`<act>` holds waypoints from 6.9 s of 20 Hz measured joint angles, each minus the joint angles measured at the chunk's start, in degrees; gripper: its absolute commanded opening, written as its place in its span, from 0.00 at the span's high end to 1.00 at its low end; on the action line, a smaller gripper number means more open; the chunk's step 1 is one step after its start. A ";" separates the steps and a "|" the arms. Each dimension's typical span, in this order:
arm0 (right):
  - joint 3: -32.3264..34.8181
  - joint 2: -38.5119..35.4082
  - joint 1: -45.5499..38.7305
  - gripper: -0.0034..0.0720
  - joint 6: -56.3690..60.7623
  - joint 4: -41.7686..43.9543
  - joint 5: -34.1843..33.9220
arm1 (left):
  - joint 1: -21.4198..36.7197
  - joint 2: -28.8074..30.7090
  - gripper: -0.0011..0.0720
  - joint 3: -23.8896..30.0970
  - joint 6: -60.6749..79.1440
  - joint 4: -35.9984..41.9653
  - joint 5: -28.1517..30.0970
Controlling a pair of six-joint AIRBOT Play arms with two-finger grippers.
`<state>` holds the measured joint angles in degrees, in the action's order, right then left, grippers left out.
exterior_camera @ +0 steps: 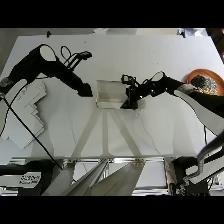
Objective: Fold the box and place the chain.
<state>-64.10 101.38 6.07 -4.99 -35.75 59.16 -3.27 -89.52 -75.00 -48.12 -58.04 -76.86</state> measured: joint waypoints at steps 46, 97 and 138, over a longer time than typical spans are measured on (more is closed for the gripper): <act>0.00 0.00 0.00 0.29 0.04 0.00 0.00 | 2.29 -10.78 0.02 5.70 60.96 20.20 6.34; 0.07 -0.50 0.02 0.17 0.09 -0.52 0.79 | -1.14 -15.10 0.54 5.73 64.83 19.89 6.16; 0.02 -12.26 1.62 0.94 13.90 3.23 -21.22 | -1.16 -15.02 0.54 5.70 64.63 17.11 14.58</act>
<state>-64.07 89.12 7.68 8.91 -32.51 37.93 -4.43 -104.53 -69.30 16.51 -40.93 -62.28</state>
